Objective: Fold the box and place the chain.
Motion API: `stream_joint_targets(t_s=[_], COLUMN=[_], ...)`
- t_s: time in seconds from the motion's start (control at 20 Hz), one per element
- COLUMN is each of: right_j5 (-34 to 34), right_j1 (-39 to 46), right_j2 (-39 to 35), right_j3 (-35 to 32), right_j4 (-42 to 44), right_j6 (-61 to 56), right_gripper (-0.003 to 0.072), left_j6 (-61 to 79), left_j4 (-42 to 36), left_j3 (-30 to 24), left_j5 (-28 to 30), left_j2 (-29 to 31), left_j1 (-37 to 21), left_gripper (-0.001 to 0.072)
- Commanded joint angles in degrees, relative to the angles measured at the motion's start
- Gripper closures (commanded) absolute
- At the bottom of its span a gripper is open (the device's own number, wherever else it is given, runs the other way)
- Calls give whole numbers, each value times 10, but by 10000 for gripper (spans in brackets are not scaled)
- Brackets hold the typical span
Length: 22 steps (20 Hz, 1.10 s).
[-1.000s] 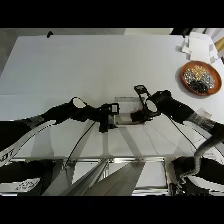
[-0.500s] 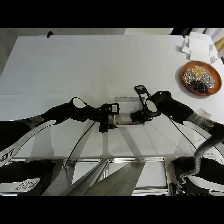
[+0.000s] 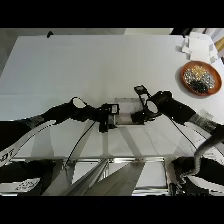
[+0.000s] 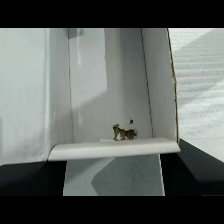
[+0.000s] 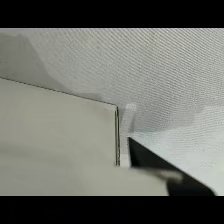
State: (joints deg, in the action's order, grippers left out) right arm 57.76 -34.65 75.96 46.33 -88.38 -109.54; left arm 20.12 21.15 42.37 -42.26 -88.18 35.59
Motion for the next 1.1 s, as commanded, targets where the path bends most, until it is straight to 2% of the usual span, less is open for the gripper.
stream_joint_targets(t_s=[0.0,0.3,0.6,0.85,1.05], right_j5=[4,2,34,54,66], right_j1=[-1,0,-16,-16,-16], right_j2=[-15,-46,-83,-211,-319], right_j3=[0,0,0,0,0], right_j4=[-1,-1,6,5,-31], right_j6=[0,5,47,91,100], right_gripper=[239,239,239,239,240], left_j6=[-2,-2,-2,-2,-2], left_j4=[-1,-1,-1,-1,-1], left_j3=[0,0,0,0,0], left_j5=[0,0,0,0,0], left_j2=[0,0,0,0,0], left_j1=[0,0,0,0,0], left_gripper=[437,437,437,437,437])
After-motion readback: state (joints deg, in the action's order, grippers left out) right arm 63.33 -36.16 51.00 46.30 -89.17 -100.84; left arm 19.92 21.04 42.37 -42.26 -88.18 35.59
